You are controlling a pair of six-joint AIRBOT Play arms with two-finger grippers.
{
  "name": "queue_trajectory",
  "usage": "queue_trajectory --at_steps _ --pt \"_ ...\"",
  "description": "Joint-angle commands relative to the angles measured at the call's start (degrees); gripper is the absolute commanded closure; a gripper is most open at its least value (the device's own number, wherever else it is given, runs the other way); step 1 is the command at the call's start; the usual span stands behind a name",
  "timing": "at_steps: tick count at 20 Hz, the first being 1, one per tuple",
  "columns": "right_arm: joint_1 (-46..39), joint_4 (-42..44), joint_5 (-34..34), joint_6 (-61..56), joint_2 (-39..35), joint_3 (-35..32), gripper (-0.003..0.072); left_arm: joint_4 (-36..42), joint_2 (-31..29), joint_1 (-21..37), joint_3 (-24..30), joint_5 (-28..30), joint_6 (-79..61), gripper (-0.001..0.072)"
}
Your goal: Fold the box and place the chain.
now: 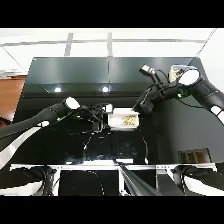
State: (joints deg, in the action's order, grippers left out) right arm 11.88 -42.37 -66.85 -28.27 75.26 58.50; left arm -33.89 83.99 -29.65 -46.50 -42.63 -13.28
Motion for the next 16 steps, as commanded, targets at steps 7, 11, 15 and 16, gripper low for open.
queue_trajectory --at_steps 7,11,15,16 --pt "4.48 0.15 -0.87 16.13 1.09 -1.99 -0.0034 -0.02 0.02 -0.02 -0.07 0.00 -0.02 0.0338" --pt "4.96 0.09 -0.81 16.17 2.82 -2.01 -0.0034 -0.02 0.02 -0.02 -0.07 0.00 -0.02 0.0338" --pt "5.20 0.11 -0.85 16.55 3.10 -1.99 -0.0034 -0.02 0.02 -0.02 -0.07 0.00 -0.02 0.0337" --pt "5.20 0.11 -0.83 16.55 3.10 -1.99 -0.0034 -0.02 0.02 -0.02 -0.07 0.00 0.00 0.0337"
